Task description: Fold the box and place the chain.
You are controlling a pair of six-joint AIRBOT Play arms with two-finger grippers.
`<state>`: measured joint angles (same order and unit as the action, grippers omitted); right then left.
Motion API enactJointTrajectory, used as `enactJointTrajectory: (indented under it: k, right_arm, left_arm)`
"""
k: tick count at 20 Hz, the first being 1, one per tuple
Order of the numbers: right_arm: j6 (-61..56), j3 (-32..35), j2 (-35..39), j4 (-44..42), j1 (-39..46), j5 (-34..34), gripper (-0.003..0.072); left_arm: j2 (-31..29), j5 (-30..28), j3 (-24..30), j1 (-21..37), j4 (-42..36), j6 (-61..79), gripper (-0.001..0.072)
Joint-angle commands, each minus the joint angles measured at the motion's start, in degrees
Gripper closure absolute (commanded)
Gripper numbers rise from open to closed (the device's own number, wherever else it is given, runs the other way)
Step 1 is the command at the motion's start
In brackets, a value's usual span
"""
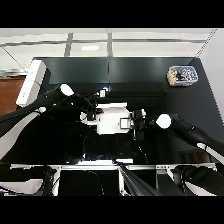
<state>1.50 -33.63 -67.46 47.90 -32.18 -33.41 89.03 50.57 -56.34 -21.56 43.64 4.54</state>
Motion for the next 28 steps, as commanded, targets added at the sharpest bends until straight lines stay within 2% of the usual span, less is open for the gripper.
enactJointTrajectory:
  k: [1, 8, 12, 18, 24, 28]
  right_arm:
    - [2.2, 0.0, -0.5, -0.3, -0.7, 1.7, -0.0009]
    - [2.2, 0.0, -1.4, 1.2, -0.7, 0.5, -0.0009]
    - [2.1, 0.0, -2.5, -0.4, -0.7, 4.1, -0.0008]
    - [1.3, -3.3, -1.7, -1.0, -0.6, 3.7, -0.0008]
    - [0.2, -3.5, -1.7, -3.7, 2.6, 3.0, -0.0008]
    - [0.5, -3.7, -1.7, -4.7, 3.0, 2.0, -0.0008]
  left_arm:
    - [0.0, 0.7, -0.1, 0.0, 0.0, 0.0, 0.0683]
    - [0.0, 0.9, -0.1, 0.0, -0.1, 0.0, 0.0683]
    - [0.0, 0.9, -0.1, 0.0, -0.2, 0.0, 0.0683]
    - [0.0, 0.9, -0.1, 0.0, -0.2, 0.0, 0.0683]
    - [0.0, 1.2, -0.1, 0.0, -0.2, 0.0, 0.0683]
    - [0.0, 3.3, -0.1, 0.0, -0.2, 0.0, 0.0683]
